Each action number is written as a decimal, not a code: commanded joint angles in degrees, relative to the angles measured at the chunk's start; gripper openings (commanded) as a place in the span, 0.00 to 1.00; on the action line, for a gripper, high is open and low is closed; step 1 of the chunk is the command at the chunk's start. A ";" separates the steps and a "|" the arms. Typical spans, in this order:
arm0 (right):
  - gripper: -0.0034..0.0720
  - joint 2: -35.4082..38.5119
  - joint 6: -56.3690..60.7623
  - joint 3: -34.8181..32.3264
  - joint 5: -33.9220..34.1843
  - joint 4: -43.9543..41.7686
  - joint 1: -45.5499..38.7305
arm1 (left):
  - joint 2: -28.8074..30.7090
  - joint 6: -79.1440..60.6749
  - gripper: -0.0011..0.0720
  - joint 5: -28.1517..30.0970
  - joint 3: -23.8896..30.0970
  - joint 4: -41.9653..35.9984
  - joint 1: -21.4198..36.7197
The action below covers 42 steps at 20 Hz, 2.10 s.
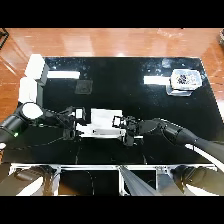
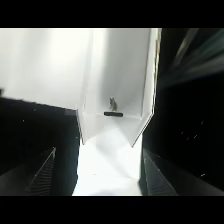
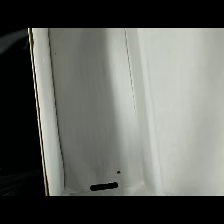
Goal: Fold the box and place the chain.
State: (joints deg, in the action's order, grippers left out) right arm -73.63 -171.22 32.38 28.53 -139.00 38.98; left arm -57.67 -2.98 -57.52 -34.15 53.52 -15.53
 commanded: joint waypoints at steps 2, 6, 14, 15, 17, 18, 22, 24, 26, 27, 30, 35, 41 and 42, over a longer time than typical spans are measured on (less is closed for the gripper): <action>0.07 0.02 0.00 -0.04 -0.04 0.00 0.02 | -4.13 -3.72 0.88 3.32 0.07 5.42 -2.71; 0.07 0.02 0.00 -0.04 -0.04 0.00 0.02 | -4.79 -3.19 0.88 3.50 0.07 2.47 -2.71; 0.07 0.02 0.00 -0.02 -0.04 -0.02 0.02 | -8.52 -3.23 0.88 3.72 0.07 -2.62 -2.71; 0.07 0.02 0.00 -0.04 -0.04 -0.02 0.02 | -8.52 -3.28 0.87 3.26 0.07 -2.03 -2.73; 0.07 0.02 0.00 -0.04 -0.04 -0.02 0.02 | -8.52 -3.39 0.83 2.23 0.07 0.20 -2.73; 0.07 0.02 0.00 -0.04 -0.04 -0.02 0.02 | -8.52 -3.39 0.77 1.86 0.07 1.14 -2.73; 0.07 0.02 0.00 -0.04 -0.04 -0.02 0.02 | -8.52 -3.52 0.77 2.49 0.07 -1.20 -2.78; 0.07 0.02 0.00 -0.04 -0.04 -0.04 0.02 | -8.55 -4.39 0.77 3.04 0.07 -2.05 -3.30; 0.07 0.02 0.00 -0.04 -0.04 -0.02 0.02 | -8.57 -4.37 0.72 3.28 0.07 -1.95 -4.13; 0.07 0.02 0.00 -0.04 -0.04 -0.02 0.02 | -8.57 -4.37 0.67 3.26 0.07 -1.92 -4.35; 0.07 0.02 0.00 -0.04 -0.04 -0.02 0.02 | -8.55 -4.35 0.67 3.54 0.04 0.00 -4.39; 0.07 0.02 0.00 -0.04 -0.04 -0.02 0.02 | -8.55 -4.28 0.67 5.46 0.04 1.05 -4.42; 0.07 0.02 0.00 -0.04 -0.04 -0.02 0.02 | -8.55 -4.31 0.67 5.42 0.04 0.09 -4.42; 0.07 0.02 0.00 -0.04 -0.04 -0.02 0.02 | -8.55 -4.31 0.62 5.44 0.04 -0.76 -4.42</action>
State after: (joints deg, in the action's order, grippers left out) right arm -73.63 -171.24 32.38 28.51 -139.02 38.98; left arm -66.22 -7.31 -52.25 -34.09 54.08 -19.94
